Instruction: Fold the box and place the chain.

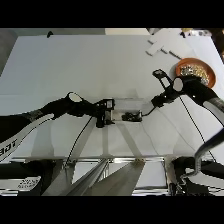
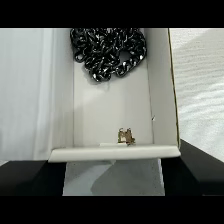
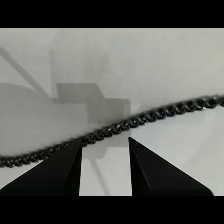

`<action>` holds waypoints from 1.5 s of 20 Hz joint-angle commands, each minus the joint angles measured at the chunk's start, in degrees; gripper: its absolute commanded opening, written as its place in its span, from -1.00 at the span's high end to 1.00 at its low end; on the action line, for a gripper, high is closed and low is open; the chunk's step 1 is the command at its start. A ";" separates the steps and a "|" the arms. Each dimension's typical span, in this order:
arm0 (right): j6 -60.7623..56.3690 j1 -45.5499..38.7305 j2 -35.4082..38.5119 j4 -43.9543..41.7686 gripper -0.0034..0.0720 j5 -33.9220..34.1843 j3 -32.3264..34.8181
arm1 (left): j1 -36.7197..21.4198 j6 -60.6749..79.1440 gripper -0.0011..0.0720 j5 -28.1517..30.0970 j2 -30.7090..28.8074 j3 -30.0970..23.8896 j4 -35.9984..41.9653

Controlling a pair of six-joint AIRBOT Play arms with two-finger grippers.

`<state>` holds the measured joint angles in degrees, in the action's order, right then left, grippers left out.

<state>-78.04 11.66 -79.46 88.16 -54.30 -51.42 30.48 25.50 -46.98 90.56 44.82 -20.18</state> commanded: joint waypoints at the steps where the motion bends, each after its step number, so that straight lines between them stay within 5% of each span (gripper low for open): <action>1: -0.24 0.87 -1.25 0.66 0.26 1.09 0.02 | -0.02 0.00 0.88 0.00 -0.04 0.04 0.00; 12: -4.31 0.87 -3.32 3.30 0.29 0.33 0.02 | -0.02 0.00 0.88 0.00 -0.04 0.04 0.00; 13: -4.59 0.90 -3.65 3.28 0.32 0.59 0.07 | -0.02 0.00 0.88 0.02 -0.04 0.04 0.00; 16: -4.55 0.90 -3.28 3.32 0.87 0.50 0.07 | -0.02 0.00 0.88 0.00 -0.04 0.04 0.00; 19: -4.46 0.90 -1.03 3.41 0.87 -1.03 0.07 | -0.02 0.02 0.88 0.00 -0.04 0.04 0.00; 30: 0.79 1.66 27.50 -10.47 0.87 -9.55 0.07 | -0.02 0.02 0.88 0.02 -0.04 0.04 0.00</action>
<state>-79.55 12.73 -59.77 83.05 -61.63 -51.29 30.48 25.50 -46.98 90.56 44.82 -20.18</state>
